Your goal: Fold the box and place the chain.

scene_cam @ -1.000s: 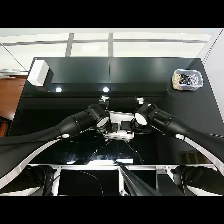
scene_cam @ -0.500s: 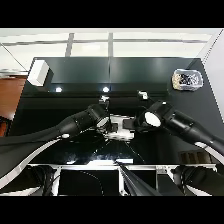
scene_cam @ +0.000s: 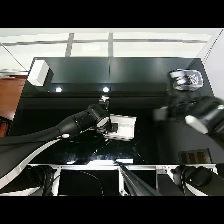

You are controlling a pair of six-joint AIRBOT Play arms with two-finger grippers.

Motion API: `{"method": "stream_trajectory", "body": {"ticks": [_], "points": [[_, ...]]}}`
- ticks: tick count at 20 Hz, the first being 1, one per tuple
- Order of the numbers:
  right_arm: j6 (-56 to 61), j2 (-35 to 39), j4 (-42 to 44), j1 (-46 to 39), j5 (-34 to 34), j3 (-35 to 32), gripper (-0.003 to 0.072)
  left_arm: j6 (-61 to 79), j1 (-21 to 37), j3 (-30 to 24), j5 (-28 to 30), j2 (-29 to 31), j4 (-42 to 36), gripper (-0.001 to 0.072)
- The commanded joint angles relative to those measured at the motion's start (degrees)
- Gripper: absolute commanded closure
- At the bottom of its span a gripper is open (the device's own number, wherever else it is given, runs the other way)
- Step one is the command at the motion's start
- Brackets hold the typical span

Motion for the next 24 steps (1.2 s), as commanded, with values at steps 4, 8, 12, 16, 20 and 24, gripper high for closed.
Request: {"method": "stream_trajectory", "body": {"ticks": [4, 8, 12, 16, 20, 24], "points": [[-5.9, 2.4, -5.4, -26.5, -13.3, -1.6, 0.0416, 0.0, 0.0, 0.0, -0.1, 0.0, 0.0, 0.0682], [-7.3, -2.1, -4.7, -36.6, -24.6, -1.6, 0.0412, 0.0, 0.0, 0.0, 0.2, 0.0, 0.0, 0.0683], [-12.8, -11.7, -1.7, -38.1, -31.3, 1.3, 0.0057, 0.0, 0.0, 0.0, 0.0, 0.0, 0.0, 0.0682], [-13.1, -26.1, 1.3, -39.8, -32.5, 14.1, 0.0058, 0.0, 0.0, 0.0, 0.1, 0.0, 0.0, 0.0683], [-15.5, -42.5, 13.0, -46.3, -23.5, 33.2, 0.0078, 0.0, 0.0, 0.0, 0.1, 0.0, 0.0, 0.0683], [-20.5, -53.2, 16.2, -47.8, -16.3, 45.0, 0.008, 0.0, 0.0, 0.0, -0.3, 0.0, 0.0, 0.0683]]}}
